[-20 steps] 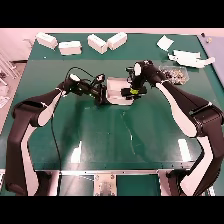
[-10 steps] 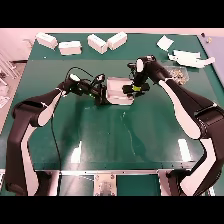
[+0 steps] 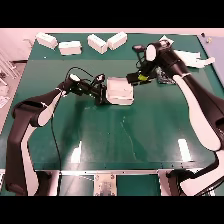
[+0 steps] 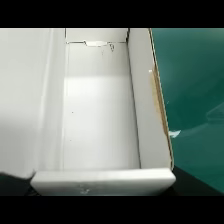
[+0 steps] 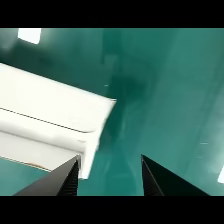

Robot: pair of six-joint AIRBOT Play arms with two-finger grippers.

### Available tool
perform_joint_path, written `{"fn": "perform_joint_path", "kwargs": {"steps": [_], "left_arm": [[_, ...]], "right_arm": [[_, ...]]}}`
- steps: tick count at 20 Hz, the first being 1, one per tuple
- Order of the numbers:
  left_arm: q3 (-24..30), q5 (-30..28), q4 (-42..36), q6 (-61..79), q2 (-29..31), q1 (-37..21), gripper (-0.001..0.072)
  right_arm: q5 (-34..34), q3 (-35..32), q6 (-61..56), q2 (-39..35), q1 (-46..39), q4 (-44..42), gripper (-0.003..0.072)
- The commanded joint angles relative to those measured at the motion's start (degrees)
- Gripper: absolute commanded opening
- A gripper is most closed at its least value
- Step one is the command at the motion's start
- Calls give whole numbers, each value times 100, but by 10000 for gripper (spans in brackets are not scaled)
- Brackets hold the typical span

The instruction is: Fold the box and place the chain.

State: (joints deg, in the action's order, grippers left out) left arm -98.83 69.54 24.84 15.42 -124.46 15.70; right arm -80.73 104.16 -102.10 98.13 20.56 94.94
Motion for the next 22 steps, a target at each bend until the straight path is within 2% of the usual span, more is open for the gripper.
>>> {"fn": "perform_joint_path", "kwargs": {"steps": [1, 2, 8, 10, 13, 15, 20, 21, 22], "left_arm": [[-4, 4, 2, 2, -2, -4, 524], [-4, 4, 2, 0, -2, -4, 524], [-4, 4, 0, -15, -2, -4, 524], [-4, 2, 0, -15, -2, -4, 524], [-4, 7, 2, -22, -2, -4, 524], [-4, 4, 2, -39, -2, -4, 524], [-4, 4, 2, -39, -2, -4, 524], [-4, 4, 2, -39, -2, -4, 524], [-4, 4, 2, -39, -2, -4, 524]], "right_arm": [[197, 4, 85, -433, -190, 953, 443], [310, 4, 195, -487, -345, 1038, 409], [887, -223, 317, -498, -1534, 1001, 405], [1311, -374, 321, -490, -1884, 901, 405], [2175, -442, 658, -297, -2280, 291, 402], [2531, -442, 855, -55, -2433, -31, 338], [2942, -422, 992, 612, -2610, -52, 348], [3036, -422, 1095, 691, -2625, -103, 391], [3123, -422, 1187, 756, -2649, -221, 391]]}}
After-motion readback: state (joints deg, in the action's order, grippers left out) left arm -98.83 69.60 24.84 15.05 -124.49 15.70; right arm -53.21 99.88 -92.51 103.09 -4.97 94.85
